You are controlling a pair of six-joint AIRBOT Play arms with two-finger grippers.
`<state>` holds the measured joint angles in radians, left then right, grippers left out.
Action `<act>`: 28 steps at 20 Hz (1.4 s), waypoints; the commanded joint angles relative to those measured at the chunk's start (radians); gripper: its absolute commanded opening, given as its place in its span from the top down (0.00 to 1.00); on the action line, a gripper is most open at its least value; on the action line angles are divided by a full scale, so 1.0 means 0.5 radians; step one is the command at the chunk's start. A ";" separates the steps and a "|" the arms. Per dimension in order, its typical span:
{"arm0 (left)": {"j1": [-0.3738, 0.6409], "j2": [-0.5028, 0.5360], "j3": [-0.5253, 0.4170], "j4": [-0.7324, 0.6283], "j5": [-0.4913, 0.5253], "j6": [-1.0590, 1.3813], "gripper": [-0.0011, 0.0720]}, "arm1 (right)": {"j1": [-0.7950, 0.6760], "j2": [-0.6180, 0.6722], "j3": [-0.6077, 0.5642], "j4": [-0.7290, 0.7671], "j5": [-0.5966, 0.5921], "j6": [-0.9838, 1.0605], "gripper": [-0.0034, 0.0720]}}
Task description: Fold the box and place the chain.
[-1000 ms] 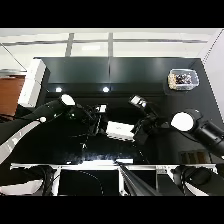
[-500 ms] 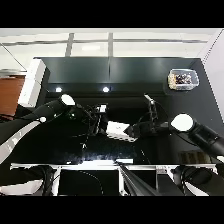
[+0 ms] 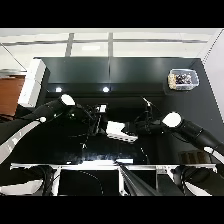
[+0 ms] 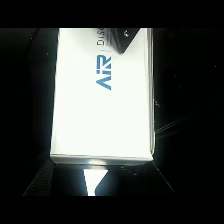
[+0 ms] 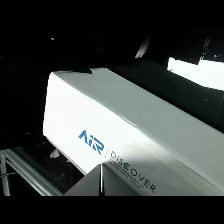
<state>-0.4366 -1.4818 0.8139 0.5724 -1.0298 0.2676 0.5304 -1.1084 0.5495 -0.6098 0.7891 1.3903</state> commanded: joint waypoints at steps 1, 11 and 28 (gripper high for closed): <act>0.002 -0.002 0.002 -0.008 0.002 -0.005 0.34 | -0.002 -0.023 -0.002 -0.036 -0.016 -0.026 0.92; 0.127 0.140 0.002 0.025 -0.079 -0.346 0.00 | -0.677 0.608 0.293 -0.156 0.585 -0.126 0.91; -0.381 0.085 0.361 0.195 0.074 -0.517 0.00 | -1.152 0.690 0.293 -0.422 0.465 -0.133 0.92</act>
